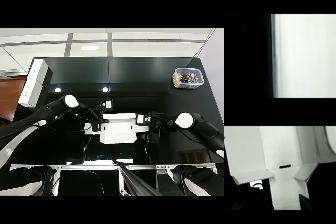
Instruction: Fold the box and place the chain.
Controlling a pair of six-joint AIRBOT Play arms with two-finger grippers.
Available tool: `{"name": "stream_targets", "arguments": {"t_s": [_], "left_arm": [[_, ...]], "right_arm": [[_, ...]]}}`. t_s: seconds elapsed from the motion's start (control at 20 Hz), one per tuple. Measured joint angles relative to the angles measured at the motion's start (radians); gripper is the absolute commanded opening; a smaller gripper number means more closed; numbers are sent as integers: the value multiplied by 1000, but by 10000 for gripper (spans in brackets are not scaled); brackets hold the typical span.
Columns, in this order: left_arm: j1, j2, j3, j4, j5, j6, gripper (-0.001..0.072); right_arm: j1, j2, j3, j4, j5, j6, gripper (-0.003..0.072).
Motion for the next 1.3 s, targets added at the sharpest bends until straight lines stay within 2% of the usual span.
{"name": "stream_targets", "arguments": {"t_s": [0.4, 0.8, 1.3], "left_arm": [[-1, -18, 0, 21, 10, 8, 30], [-1, -19, 0, 26, 10, 9, 30], [-1, -19, 0, 24, 9, 7, 30]], "right_arm": [[68, -66, -6, 41, 7, -51, 666], [134, -72, -3, 182, -92, -59, 666], [86, -7, 13, 127, -195, -58, 666]]}}
